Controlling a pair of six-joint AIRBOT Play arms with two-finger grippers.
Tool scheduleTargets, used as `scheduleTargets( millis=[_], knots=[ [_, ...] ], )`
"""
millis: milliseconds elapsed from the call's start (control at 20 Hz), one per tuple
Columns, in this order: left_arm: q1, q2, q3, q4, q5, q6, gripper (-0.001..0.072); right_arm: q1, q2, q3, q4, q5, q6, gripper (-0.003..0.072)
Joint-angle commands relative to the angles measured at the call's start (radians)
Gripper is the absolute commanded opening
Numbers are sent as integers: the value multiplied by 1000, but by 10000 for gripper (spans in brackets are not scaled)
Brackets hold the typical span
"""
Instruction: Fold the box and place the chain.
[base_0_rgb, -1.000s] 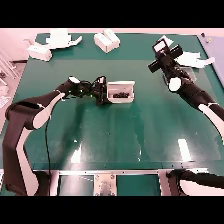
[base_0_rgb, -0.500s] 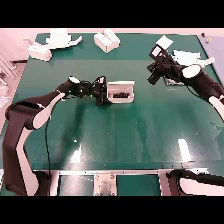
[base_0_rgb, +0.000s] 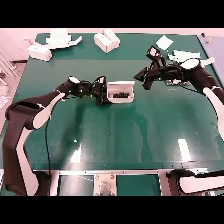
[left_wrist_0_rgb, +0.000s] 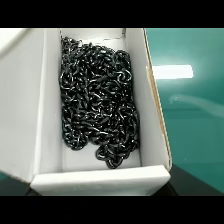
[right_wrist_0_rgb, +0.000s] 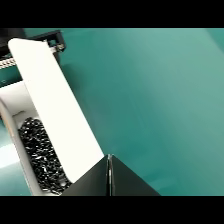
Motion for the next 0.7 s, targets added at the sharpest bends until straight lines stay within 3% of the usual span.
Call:
scheduleTargets(
  millis=[0,100,150,300,400,650],
  knots=[
    [0,1,0,0,0,0,544,5,-51,31,15,94,-5,6],
    [-1,1,0,0,-1,0,545,13,-58,33,12,97,-13,8],
    [0,1,0,0,0,0,545,13,-58,34,11,97,-13,66],
    [0,1,0,0,0,0,545,13,-58,40,11,160,-31,96],
    [0,1,0,0,0,0,545,13,-58,42,11,204,-31,160],
    [0,1,0,0,0,0,544,14,-77,61,-13,209,-46,210]
  ],
)
